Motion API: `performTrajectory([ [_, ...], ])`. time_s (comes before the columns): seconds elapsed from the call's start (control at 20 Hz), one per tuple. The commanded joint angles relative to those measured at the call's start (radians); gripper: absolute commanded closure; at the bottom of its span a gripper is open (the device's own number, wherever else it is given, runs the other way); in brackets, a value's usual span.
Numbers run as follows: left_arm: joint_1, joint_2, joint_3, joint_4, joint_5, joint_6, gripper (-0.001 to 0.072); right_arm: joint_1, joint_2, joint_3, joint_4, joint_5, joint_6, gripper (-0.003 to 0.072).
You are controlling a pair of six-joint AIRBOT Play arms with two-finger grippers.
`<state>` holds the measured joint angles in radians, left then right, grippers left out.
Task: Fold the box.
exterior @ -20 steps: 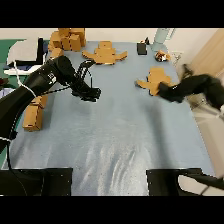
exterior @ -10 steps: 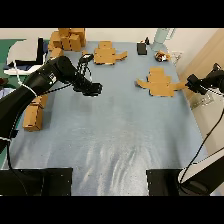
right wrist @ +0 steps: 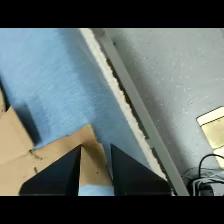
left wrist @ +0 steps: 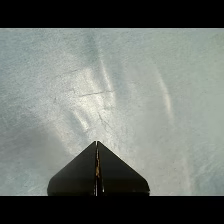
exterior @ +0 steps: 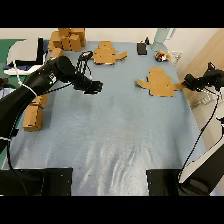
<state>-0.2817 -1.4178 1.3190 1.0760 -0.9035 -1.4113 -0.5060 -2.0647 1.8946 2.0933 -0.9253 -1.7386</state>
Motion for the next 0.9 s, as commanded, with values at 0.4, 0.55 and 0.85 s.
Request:
performTrajectory([
  [0.4, 0.001, 0.000, 0.002, -0.090, -0.005, -0.002, 0.0697, 0.054, 0.119, 0.048, 0.032, -0.318, -0.118, 0.0688],
  [0.55, 0.001, 0.001, 0.001, -0.095, -0.086, 0.016, 0.0698, 0.082, 0.259, -0.090, -0.078, -0.317, -0.007, 0.0688],
  [0.85, 0.002, 0.035, -0.053, -0.116, -0.216, 0.135, 0.0699, 0.174, 0.699, -0.771, -0.135, -0.163, 0.102, 0.0688],
])
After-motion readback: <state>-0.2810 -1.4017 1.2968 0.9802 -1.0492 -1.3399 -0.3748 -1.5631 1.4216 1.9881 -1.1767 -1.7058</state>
